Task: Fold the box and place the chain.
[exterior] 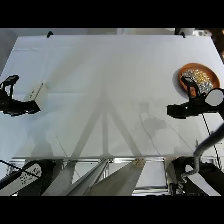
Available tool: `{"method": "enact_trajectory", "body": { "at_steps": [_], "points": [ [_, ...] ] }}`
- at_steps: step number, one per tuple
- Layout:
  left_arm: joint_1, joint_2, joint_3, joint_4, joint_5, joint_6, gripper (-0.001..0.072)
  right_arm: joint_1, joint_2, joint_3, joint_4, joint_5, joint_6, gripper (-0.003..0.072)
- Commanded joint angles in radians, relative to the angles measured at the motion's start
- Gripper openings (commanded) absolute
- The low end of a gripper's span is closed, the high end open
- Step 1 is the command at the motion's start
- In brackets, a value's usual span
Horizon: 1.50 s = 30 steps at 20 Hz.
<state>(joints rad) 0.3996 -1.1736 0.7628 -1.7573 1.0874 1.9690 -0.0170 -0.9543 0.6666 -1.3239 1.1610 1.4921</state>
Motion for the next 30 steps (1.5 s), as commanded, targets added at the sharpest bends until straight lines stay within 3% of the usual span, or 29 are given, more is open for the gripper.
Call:
{"method": "enact_trajectory", "body": {
  "at_steps": [1, 2, 4, 10, 20, 30],
  "points": [
    [0.006, -0.001, -0.002, -0.025, 0.051, -0.008, 0.0287, -0.001, 0.0, 0.001, 0.0, 0.001, 0.0, 0.0013],
    [0.006, -0.001, -0.002, -0.026, 0.055, -0.008, 0.0349, -0.001, 0.0, 0.001, 0.0, 0.001, 0.0, 0.0013],
    [0.006, 0.0, -0.002, -0.026, 0.06, -0.028, 0.0712, -0.001, 0.0, 0.001, 0.0, 0.001, 0.0, 0.0013],
    [0.006, 0.042, -0.002, -0.026, 0.067, -0.045, 0.0701, -0.001, 0.0, 0.001, 0.0, 0.0, 0.0, 0.0013],
    [-0.139, 0.304, -0.002, -0.025, 0.007, -0.048, 0.0699, -0.001, 0.0, 0.001, 0.0, 0.001, 0.0, 0.0013],
    [-0.177, 0.311, -0.002, -0.022, -0.079, -0.048, 0.0698, -0.001, 0.0, 0.001, 0.0, 0.001, 0.0, 0.0013]
  ]
}}
